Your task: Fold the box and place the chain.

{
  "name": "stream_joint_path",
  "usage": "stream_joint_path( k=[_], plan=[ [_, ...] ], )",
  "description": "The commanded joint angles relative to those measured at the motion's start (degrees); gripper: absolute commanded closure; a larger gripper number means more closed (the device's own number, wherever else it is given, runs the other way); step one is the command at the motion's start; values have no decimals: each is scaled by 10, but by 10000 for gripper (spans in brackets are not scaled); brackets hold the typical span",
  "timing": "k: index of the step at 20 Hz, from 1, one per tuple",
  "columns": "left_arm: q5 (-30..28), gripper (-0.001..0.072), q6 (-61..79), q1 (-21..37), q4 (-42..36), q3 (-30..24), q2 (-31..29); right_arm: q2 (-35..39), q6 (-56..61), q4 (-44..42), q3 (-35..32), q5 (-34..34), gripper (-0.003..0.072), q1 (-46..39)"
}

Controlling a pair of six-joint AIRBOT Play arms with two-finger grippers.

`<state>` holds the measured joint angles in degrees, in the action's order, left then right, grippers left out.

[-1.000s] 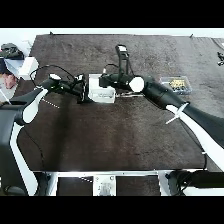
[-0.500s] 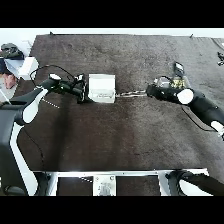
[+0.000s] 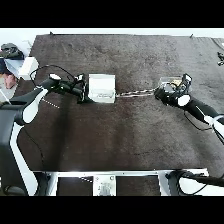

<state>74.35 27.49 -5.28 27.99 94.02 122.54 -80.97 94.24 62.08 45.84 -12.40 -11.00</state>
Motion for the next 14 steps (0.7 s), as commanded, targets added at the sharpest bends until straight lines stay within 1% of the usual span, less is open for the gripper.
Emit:
stream_joint_path(
  k=[1, 3, 5, 6, 7, 8, 10, 12, 14],
  plan=[
    [0, 304, 0, 0, 0, 0, 0, -59, 1, -17, 43, 24, 331, -3],
    [0, 304, 0, 0, 0, 0, 0, -90, 1, -22, 76, 12, 333, -3],
    [0, 304, 0, 0, 0, 0, 0, -116, 1, -31, 97, 9, 493, -3],
    [0, 304, 0, 0, 0, 0, 0, -123, 1, -39, 104, 9, 585, -3],
    [0, 304, 0, 0, 0, 0, 0, -122, 1, -42, 107, 8, 698, -1],
    [0, 304, 0, 0, 0, 0, 0, -111, 1, -49, 107, 6, 699, 6],
    [0, 304, 0, 0, 0, 0, 0, -61, -17, -49, 107, -3, 700, 37],
    [0, 304, 0, 0, 0, 0, 0, 21, -43, -49, 107, -3, 700, 84],
    [0, 304, 0, 0, 0, 0, 0, 104, -62, -47, 107, 15, 700, 136]
  ],
)
